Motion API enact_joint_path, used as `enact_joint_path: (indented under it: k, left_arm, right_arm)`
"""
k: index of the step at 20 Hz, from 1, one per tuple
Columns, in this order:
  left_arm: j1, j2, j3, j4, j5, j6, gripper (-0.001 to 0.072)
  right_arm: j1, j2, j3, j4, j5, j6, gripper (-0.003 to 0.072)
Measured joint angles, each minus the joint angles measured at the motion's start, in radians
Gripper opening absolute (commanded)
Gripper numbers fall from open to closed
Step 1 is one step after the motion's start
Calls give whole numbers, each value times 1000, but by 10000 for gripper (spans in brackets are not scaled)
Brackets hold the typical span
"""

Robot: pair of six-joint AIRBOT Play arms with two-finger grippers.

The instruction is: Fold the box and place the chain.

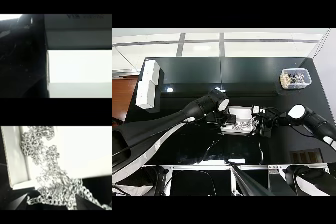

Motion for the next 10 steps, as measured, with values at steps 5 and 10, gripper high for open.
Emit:
enact_joint_path:
  k: [5, 10]
  left_arm:
    - [0, 0, 0, 0, 0, 0, 26]
    - [0, 0, 0, 2, -6, 2, 26]
  right_arm:
    - [1, -56, -3, 51, -57, -119, 687]
    - [1, -72, -3, 46, -71, -112, 56]
